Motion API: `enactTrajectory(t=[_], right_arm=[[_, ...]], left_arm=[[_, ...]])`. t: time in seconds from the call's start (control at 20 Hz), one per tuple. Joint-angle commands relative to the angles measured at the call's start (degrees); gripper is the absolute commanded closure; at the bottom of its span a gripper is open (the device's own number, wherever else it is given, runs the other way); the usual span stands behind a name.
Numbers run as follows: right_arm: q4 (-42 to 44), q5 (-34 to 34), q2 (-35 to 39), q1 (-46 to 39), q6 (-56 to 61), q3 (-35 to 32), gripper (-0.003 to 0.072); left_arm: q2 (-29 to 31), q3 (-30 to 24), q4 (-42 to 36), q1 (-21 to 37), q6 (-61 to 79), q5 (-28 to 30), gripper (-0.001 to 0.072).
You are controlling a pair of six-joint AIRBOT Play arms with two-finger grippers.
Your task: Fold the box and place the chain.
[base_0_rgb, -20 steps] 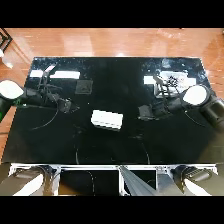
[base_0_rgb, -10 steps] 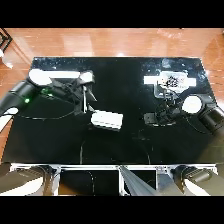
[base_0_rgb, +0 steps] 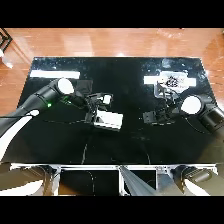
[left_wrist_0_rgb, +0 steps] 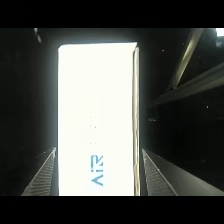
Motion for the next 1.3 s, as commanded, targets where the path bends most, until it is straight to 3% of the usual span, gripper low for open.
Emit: enactTrajectory(t=[0.0,1.25], right_arm=[[0.04,-0.79,0.02,0.07,-0.04,-0.04,0.0665],[0.07,-1.84,0.02,0.07,-0.04,-0.04,0.0665]], left_arm=[[-0.48,0.07,-0.66,-0.96,0.94,1.92,0.0061],[-3.78,0.07,-3.1,-0.94,-2.23,1.36,0.0061]])
